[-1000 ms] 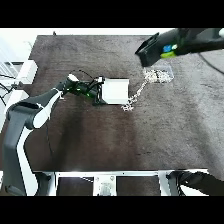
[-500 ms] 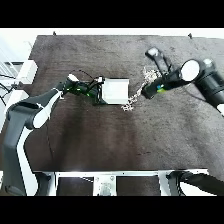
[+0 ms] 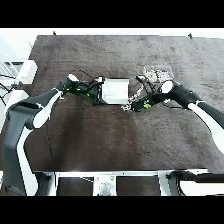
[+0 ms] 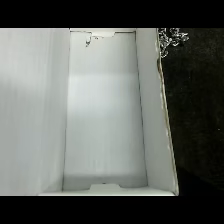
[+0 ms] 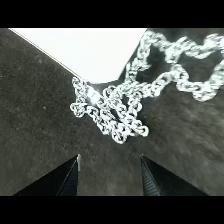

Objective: Fold the box and place the chain.

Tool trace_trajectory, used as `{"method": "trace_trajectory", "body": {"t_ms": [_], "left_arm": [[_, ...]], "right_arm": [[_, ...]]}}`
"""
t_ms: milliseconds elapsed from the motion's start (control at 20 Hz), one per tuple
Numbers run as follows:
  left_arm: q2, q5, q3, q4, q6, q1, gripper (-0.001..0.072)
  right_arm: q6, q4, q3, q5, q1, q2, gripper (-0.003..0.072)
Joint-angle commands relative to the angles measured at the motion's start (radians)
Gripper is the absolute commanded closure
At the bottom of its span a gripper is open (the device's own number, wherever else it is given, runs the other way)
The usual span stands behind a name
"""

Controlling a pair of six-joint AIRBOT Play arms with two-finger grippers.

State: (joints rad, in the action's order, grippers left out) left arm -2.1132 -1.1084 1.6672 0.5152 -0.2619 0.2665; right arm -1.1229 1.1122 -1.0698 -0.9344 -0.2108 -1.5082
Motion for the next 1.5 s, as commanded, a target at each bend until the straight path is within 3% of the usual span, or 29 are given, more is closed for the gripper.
{"method": "trace_trajectory", "body": {"t_ms": [0, 100, 200, 450, 500, 550, 600, 650, 700, 1250, 1450], "left_arm": [[0.0, 0.0, 0.0, 0.0, 0.0, 0.0, 0.0355], [0.0, 0.0, 0.0, 0.0, 0.0, 0.0, 0.0355], [0.0, 0.0, 0.0, 0.0, 0.0, 0.0, 0.0354], [0.0, 0.0, 0.0, 0.0, 0.0, 0.0, 0.0354], [0.0, 0.0, 0.0, 0.0, 0.0, 0.0, 0.0354], [0.0, 0.0, 0.0, 0.0, 0.0, 0.0, 0.0354], [0.0, 0.0, 0.0, 0.0, 0.0, 0.0, 0.0355], [0.0, 0.0, 0.0, 0.0, 0.0, 0.0, 0.0354], [0.0, 0.0, 0.0, 0.0, 0.0, 0.0, 0.0354], [0.0, 0.0, 0.0, 0.0, 0.0, 0.0, 0.0354], [0.0, 0.0, 0.0, 0.0, 0.0, 0.0, 0.0354]], "right_arm": [[0.01, -0.024, -0.001, 0.059, -0.011, -0.037, 0.0237], [0.018, -0.016, -0.016, 0.072, -0.02, -0.051, 0.0227], [0.036, -0.008, -0.027, 0.071, -0.027, -0.07, 0.0163], [0.044, 0.06, -0.027, 0.072, -0.027, -0.088, 0.0179], [0.053, 0.059, -0.027, 0.071, -0.027, -0.09, 0.0238], [0.073, 0.061, -0.027, 0.072, -0.033, -0.091, 0.0355], [0.099, 0.06, -0.028, 0.074, -0.041, -0.091, 0.0396], [0.14, 0.059, -0.036, 0.077, -0.048, -0.091, 0.05], [0.144, 0.058, -0.049, 0.078, -0.054, -0.089, 0.0666], [0.077, 0.025, -0.183, 0.022, -0.069, 0.181, 0.0675], [0.076, -0.069, -0.254, 0.024, -0.073, 0.217, 0.0675]]}}
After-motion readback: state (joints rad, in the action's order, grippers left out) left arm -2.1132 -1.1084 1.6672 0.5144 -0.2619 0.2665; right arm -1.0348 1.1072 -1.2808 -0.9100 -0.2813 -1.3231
